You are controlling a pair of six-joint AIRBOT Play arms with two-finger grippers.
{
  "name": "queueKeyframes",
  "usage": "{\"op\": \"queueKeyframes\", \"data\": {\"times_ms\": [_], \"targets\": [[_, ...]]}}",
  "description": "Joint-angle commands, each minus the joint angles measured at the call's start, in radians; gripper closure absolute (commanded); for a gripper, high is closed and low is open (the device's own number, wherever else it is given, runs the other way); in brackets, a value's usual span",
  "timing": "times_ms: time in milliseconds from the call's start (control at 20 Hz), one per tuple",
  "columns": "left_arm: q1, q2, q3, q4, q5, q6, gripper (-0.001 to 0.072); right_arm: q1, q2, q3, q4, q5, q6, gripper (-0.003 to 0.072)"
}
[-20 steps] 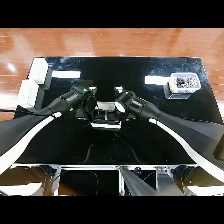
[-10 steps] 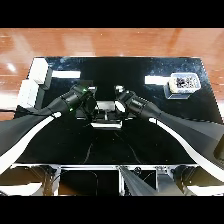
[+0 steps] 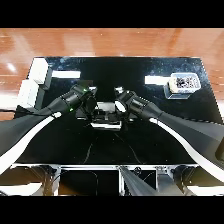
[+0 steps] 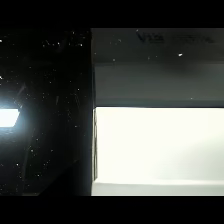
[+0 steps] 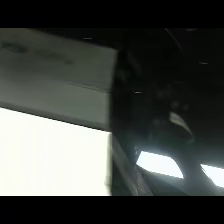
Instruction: Fold the box and place the chain.
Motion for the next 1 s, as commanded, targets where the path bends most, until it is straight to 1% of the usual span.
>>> {"op": "queueKeyframes", "data": {"times_ms": [0, 100, 200, 300, 450, 550, 650, 750, 800, 850, 950], "targets": [[0.0, 0.0, 0.0, -0.001, 0.002, -0.004, 0.0685, 0.0, 0.018, 0.002, -0.008, 0.029, 0.015, 0.0178], [0.0, 0.0, 0.0, -0.001, 0.002, -0.003, 0.0685, 0.0, 0.025, 0.012, -0.005, 0.042, 0.02, 0.0177], [0.0, 0.0, 0.0, -0.001, 0.002, -0.003, 0.0685, -0.009, 0.035, 0.037, -0.008, 0.081, 0.016, 0.0178], [0.0, 0.0, 0.0, -0.001, 0.004, -0.003, 0.0685, -0.027, 0.08, 0.055, -0.009, 0.119, -0.037, 0.0178], [0.0, 0.0, 0.0, 0.0, 0.022, -0.003, 0.0685, -0.036, 0.224, 0.054, -0.032, 0.229, -0.188, 0.0179], [0.0, 0.0, 0.0, 0.0, 0.016, -0.003, 0.0685, -0.04, 0.348, 0.05, -0.123, 0.306, -0.206, 0.0178], [0.0, 0.0, 0.0, 0.0, 0.012, -0.003, 0.0685, -0.086, 0.47, 0.029, -0.245, 0.325, -0.206, 0.0178], [0.0, 0.0, 0.0, 0.0, 0.006, -0.003, 0.0686, -0.224, 0.549, -0.005, -0.335, 0.32, -0.206, 0.0178], [0.0, 0.0, 0.0, 0.0, 0.003, -0.004, 0.0686, -0.317, 0.559, -0.014, -0.336, 0.296, -0.212, 0.0178], [0.0, 0.0, 0.0, -0.003, 0.004, -0.003, 0.0685, -0.411, 0.557, -0.017, -0.313, 0.253, -0.212, 0.0178], [0.0, 0.0, 0.0, -0.019, 0.001, -0.004, 0.0685, -0.581, 0.552, -0.022, -0.185, 0.09, -0.278, 0.0178]]}}
